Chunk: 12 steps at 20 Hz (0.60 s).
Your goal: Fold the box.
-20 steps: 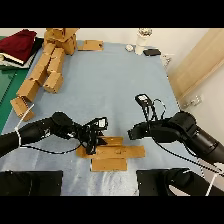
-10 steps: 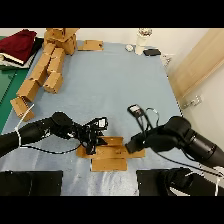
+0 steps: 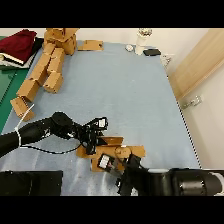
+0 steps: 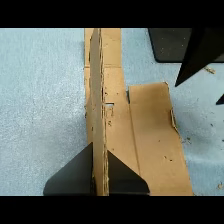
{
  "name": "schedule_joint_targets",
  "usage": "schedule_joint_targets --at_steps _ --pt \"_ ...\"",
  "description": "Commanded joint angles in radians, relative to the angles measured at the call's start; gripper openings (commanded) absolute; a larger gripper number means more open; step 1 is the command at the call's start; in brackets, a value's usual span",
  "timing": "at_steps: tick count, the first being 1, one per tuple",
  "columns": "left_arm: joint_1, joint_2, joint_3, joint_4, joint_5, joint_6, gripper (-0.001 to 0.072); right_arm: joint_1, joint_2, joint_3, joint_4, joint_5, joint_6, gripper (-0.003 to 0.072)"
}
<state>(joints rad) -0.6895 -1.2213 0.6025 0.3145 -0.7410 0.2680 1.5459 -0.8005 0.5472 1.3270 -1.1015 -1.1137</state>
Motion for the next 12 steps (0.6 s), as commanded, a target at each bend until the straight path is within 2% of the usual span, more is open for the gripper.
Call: schedule_joint_targets --at_steps 1,7,12 --pt "-0.001 0.001 0.001 0.000 0.000 0.000 0.0012 0.085 -0.099 -0.035 -0.123 0.047 0.011 0.0487" --pt "-0.002 0.001 0.001 0.000 0.000 0.000 0.0012 0.085 -0.230 -0.035 -0.212 0.075 -0.022 0.0486" --pt "-0.002 0.001 0.001 0.000 0.000 0.000 0.0012 0.085 -0.227 -0.014 -0.316 0.047 0.041 0.0483"
